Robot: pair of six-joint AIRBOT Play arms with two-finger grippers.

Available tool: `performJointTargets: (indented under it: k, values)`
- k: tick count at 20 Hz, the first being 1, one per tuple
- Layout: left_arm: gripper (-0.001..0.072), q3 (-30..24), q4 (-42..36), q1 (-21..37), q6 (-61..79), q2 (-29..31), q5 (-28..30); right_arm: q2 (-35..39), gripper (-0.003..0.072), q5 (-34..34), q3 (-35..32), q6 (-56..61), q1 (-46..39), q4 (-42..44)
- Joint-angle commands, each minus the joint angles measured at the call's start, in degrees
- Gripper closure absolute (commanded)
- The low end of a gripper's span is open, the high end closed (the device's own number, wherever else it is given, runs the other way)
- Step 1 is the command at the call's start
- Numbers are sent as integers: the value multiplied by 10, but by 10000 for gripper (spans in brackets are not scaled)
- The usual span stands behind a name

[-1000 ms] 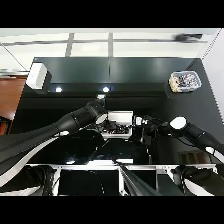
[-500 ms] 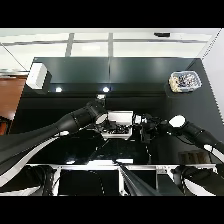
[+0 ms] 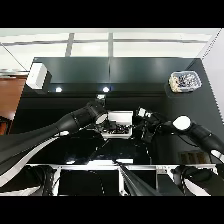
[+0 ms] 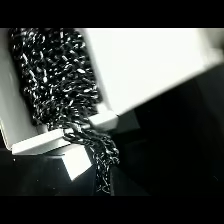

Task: Fold the box and place the chain.

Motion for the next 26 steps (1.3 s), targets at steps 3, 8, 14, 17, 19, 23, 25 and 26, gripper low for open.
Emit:
performJointTargets:
  k: [3, 8, 14, 17, 19, 23, 25, 26]
  values:
    - [683, 0, 0, 0, 0, 0, 0, 111, 670, 103, 44, 213, -23, -48]
    - [683, 0, 0, 0, 0, 0, 0, 118, 670, 130, 71, 285, -10, 187]
    - [683, 0, 0, 0, 0, 0, 1, 118, 490, 109, 71, 331, 9, 104]
    - [683, 0, 0, 0, 0, 0, 0, 118, 491, 131, 72, 341, -52, 47]
    - [683, 0, 0, 0, 0, 0, 0, 118, 492, 153, 72, 340, -99, 33]
    - [682, 0, 0, 0, 0, 0, 1, 118, 492, 145, 72, 340, -161, 34]
    - [682, 0, 0, 0, 1, -1, 3, 118, 492, 146, 72, 347, -170, 42]
    - [682, 0, 0, 1, 0, 0, 3, 118, 491, 145, 72, 364, -169, 43]
